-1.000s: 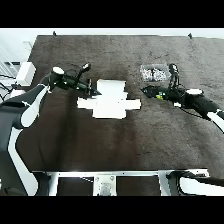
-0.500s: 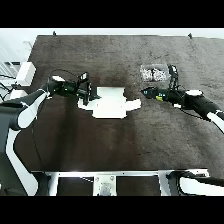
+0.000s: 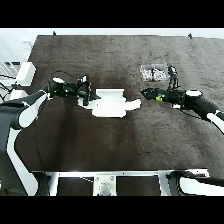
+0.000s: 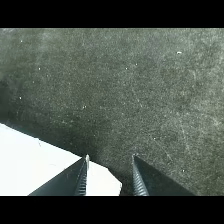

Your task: Fold the box and place the chain.

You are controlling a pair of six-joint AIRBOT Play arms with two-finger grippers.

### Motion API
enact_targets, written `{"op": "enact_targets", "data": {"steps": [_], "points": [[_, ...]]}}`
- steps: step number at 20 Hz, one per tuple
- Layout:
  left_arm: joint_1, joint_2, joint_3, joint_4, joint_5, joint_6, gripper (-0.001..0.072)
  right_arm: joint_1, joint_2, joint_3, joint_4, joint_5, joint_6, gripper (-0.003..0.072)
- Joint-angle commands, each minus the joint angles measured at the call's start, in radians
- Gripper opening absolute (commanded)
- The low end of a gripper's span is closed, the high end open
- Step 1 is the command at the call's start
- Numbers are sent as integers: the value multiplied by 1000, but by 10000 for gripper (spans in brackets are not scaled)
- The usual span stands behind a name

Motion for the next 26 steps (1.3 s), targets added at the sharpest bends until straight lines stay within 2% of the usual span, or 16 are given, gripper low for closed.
{"op": "enact_targets", "data": {"steps": [1,2,3,4,10,12,14,15,16,18,20,23,26], "points": [[-2,-8,-2,1,4,4,18,1,0,0,0,1,-19,350],[-2,-8,-2,1,8,4,19,1,0,0,0,2,-27,368],[-2,-8,-2,1,14,4,19,1,0,0,0,16,-62,450],[-2,-8,-2,1,19,4,19,2,1,0,2,43,-108,464],[-2,-5,-2,-4,28,5,19,25,66,-2,-8,266,-305,466],[-2,-5,-2,-4,28,5,19,62,108,-5,-86,290,-326,466],[-2,-5,-2,-4,27,4,19,123,135,-6,-233,290,-324,466],[-2,-5,-2,-4,27,4,19,157,141,-12,-275,289,-325,489],[-2,-5,-2,-4,27,4,19,194,142,-20,-308,289,-325,546],[-2,-5,-2,-4,28,4,19,273,142,-43,-405,237,-325,575],[-2,-5,-2,-4,27,4,19,349,142,-77,-509,110,-325,635],[-2,-5,-2,-4,27,4,19,422,137,-112,-533,-49,-332,635],[-2,-5,-2,-4,27,4,19,462,108,-113,-549,-109,-333,634]]}}
